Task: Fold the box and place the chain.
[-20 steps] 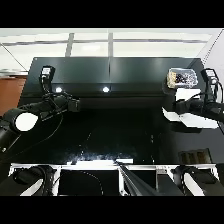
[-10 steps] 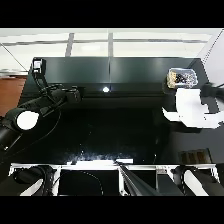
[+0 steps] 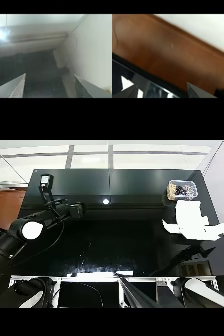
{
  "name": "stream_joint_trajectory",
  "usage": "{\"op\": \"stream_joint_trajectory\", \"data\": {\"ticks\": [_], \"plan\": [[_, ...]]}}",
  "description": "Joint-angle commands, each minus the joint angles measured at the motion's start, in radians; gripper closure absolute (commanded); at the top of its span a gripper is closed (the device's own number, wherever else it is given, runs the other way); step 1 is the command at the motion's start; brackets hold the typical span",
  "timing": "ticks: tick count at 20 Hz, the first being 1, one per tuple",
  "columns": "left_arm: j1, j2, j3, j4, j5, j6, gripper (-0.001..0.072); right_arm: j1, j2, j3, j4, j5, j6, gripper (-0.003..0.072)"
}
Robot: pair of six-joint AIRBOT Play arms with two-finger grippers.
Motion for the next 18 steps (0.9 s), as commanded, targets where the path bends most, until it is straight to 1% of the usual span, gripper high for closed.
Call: {"op": "stream_joint_trajectory", "data": {"ticks": [1, 4, 5, 6, 7, 9, 11, 15, 16, 17, 18], "plan": [[-0.005, -0.033, 0.0, 0.001, -0.072, 0.02, 0.0001, -0.074, -0.164, 0.108, 0.251, 0.183, -0.183, -0.002], [-0.005, -0.039, 0.001, -0.006, -0.081, 0.017, 0.0002, -0.105, -0.355, 0.283, 0.502, 0.423, -0.33, -0.002], [-0.004, -0.039, 0.002, -0.011, -0.081, 0.017, 0.0002, -0.105, -0.414, 0.34, 0.559, 0.519, -0.399, -0.002], [-0.004, -0.039, 0.002, -0.019, -0.081, 0.017, 0.0002, -0.101, -0.459, 0.377, 0.589, 0.586, -0.444, -0.002], [-0.004, -0.039, 0.002, -0.029, -0.08, 0.017, 0.0002, -0.097, -0.491, 0.394, 0.594, 0.607, -0.467, -0.0019], [-0.004, -0.039, 0.002, -0.032, -0.081, 0.017, 0.0002, -0.091, -0.523, 0.396, 0.597, 0.594, -0.525, -0.0019], [-0.004, -0.039, 0.002, -0.032, -0.08, 0.017, 0.0002, -0.092, -0.541, 0.396, 0.594, 0.597, -0.587, -0.0018], [-0.004, -0.039, 0.002, -0.032, -0.069, 0.016, 0.0002, -0.098, -0.585, 0.396, 0.611, 0.593, -0.649, -0.001], [-0.004, -0.039, 0.002, -0.032, -0.07, 0.013, 0.0002, -0.098, -0.594, 0.396, 0.62, 0.593, -0.653, 0.0034], [-0.004, -0.039, 0.002, -0.032, -0.07, 0.013, 0.0002, -0.096, -0.6, 0.396, 0.627, 0.594, -0.662, 0.019], [-0.004, -0.039, 0.002, -0.033, -0.07, 0.013, 0.0002, -0.093, -0.6, 0.396, 0.629, 0.598, -0.682, 0.0324]]}}
